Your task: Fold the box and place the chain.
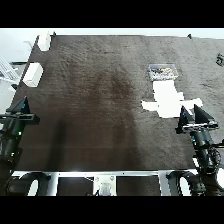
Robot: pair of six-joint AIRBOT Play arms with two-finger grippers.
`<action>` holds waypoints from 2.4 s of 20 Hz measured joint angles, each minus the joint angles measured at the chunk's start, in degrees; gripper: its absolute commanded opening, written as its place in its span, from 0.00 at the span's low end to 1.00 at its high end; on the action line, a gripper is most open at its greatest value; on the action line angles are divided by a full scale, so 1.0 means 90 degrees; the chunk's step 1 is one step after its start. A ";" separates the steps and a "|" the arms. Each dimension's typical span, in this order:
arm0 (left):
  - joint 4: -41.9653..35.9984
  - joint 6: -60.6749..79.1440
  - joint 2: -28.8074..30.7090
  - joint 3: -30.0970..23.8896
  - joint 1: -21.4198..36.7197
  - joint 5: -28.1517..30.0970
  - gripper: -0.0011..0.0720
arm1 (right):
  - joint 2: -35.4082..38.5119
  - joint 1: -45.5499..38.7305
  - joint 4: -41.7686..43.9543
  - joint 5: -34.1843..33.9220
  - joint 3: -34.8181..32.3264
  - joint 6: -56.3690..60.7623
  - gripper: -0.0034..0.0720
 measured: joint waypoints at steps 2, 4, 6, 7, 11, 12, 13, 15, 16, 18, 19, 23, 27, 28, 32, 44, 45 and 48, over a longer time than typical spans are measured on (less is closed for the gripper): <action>-0.0002 0.0000 0.0000 0.0000 0.0000 0.0002 0.04 | 0.0000 0.0000 0.0000 0.0002 0.0000 0.0000 0.67; 0.0000 0.0000 0.0000 0.0000 0.0000 0.0002 0.04 | 0.0000 0.0000 0.0000 0.0002 0.0000 0.0000 0.67; 0.0000 0.0000 0.0000 0.0000 0.0000 0.0002 0.04 | 0.0000 0.0000 0.0000 0.0002 0.0000 0.0000 0.67; 0.0000 0.0002 0.0000 0.0000 0.0000 0.0002 0.04 | 0.0000 0.0000 0.0000 0.0000 0.0000 0.0000 0.67; 0.0000 0.0000 0.0000 0.0000 0.0000 0.0002 0.04 | -0.0002 0.0000 -0.0012 0.0000 0.0109 -0.0012 0.67; 0.0000 0.0000 0.0000 0.0000 0.0000 0.0002 0.04 | -0.0017 0.0000 -0.0032 0.0000 0.0185 -0.0022 0.67; 0.0000 0.0000 0.0000 0.0000 0.0000 0.0002 0.04 | -0.0085 0.0000 -0.0080 -0.0022 0.0289 -0.0046 0.67; 0.0000 0.0000 0.0000 0.0000 0.0000 0.0002 0.04 | -0.0432 -0.0012 -0.0180 -0.0194 0.0566 -0.0090 0.67; 0.0000 0.0000 0.0000 0.0000 0.0000 0.0002 0.04 | -0.0726 -0.0036 -0.0250 -0.0272 0.0741 -0.0100 0.67; 0.0000 0.0000 0.0000 0.0000 0.0002 0.0002 0.05 | -0.1591 -0.0134 -0.0432 -0.0359 0.1222 -0.0131 0.67; 0.0000 0.0000 0.0000 0.0000 0.0000 0.0002 0.04 | -0.2164 -0.0223 -0.0532 -0.0374 0.1523 -0.0134 0.67; 0.0000 0.0000 0.0000 0.0000 0.0000 0.0002 0.04 | -0.4665 -0.1105 -0.1256 0.0571 0.2839 0.0158 0.67; 0.0000 0.0002 0.0000 0.0000 0.0000 0.0002 0.04 | -0.6535 -0.2654 -0.2387 0.2756 0.3939 0.1236 0.66; 0.0000 0.0000 0.0000 0.0000 0.0000 0.0002 0.04 | -0.6754 -0.3036 -0.2516 0.3150 0.4090 0.1426 0.63; 0.0000 0.0000 0.0000 0.0000 0.0000 0.0002 0.04 | -0.7351 -0.4452 -0.3184 0.4388 0.4731 0.2203 0.63; 0.0000 0.0000 0.0000 0.0000 0.0000 0.0002 0.04 | -1.1701 -0.5387 -0.6084 0.8573 1.0331 0.3891 0.60; 0.0000 0.0000 0.0000 0.0000 0.0000 0.0002 0.04 | -1.2009 -0.5391 -0.6183 0.8777 1.0771 0.3973 0.60; 0.0000 0.0000 0.0000 0.0000 0.0000 0.0002 0.04 | -1.2762 -0.5404 -0.6365 0.9148 1.1776 0.4031 0.60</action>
